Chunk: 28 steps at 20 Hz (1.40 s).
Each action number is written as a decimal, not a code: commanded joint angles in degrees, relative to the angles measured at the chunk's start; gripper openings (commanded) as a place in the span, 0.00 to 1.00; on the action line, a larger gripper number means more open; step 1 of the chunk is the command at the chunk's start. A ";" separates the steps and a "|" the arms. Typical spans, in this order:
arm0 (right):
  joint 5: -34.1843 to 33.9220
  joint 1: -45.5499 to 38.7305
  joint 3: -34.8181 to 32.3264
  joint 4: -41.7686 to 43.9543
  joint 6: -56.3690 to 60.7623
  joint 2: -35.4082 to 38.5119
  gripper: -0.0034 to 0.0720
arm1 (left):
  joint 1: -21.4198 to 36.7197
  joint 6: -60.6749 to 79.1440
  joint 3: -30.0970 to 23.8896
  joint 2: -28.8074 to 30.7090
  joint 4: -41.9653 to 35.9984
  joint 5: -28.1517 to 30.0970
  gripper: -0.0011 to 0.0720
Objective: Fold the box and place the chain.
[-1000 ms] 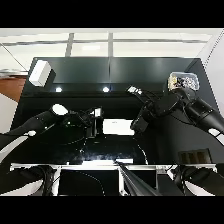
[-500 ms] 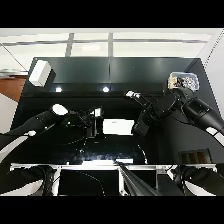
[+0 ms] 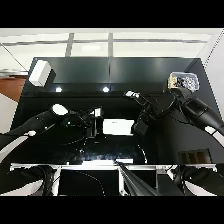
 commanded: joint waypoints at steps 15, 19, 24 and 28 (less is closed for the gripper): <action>-5.55 0.13 0.07 0.07 1.75 -0.87 0.97 | -0.02 -0.02 0.04 -0.04 0.02 -0.02 0.48; -3.89 0.13 0.07 0.61 2.38 -0.90 0.97 | -0.02 -0.02 0.04 -0.04 0.02 -0.02 0.48; -1.33 0.13 0.07 0.57 3.52 -1.29 0.97 | -0.02 -0.04 0.04 -0.04 0.02 -0.02 0.48; 0.83 0.13 0.04 0.48 4.55 -1.75 0.97 | -0.02 -0.04 0.04 -0.04 0.02 -0.02 0.48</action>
